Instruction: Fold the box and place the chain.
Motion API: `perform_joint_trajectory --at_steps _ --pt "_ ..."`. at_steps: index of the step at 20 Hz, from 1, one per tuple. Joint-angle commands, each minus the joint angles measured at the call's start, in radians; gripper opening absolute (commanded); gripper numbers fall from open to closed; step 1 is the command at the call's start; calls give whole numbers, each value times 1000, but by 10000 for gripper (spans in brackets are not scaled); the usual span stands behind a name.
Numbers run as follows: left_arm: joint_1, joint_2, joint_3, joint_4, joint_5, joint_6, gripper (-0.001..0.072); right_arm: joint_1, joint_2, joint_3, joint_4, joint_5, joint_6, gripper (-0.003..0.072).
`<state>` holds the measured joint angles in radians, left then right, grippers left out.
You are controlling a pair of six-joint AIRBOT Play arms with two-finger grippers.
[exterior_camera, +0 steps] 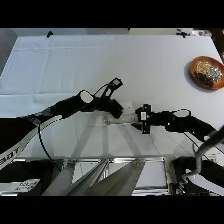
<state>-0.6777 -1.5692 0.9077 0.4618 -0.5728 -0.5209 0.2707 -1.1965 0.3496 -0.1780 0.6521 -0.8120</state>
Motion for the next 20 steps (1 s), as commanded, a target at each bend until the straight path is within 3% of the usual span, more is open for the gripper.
perform_joint_trajectory --at_steps 1,8,11,17,20 --pt "1 7 2 -1 42 1 9 -1 0 1 2 -2 2 338" --pt "32 129 2 15 56 5 18 -1 0 1 2 -1 2 338" --pt "47 207 2 77 19 4 90 -1 0 1 2 -2 2 338" --pt "89 353 2 341 -273 -21 118 -1 0 1 2 -2 2 338" --pt "101 430 1 597 -383 -174 118 -1 0 1 2 -2 2 338"
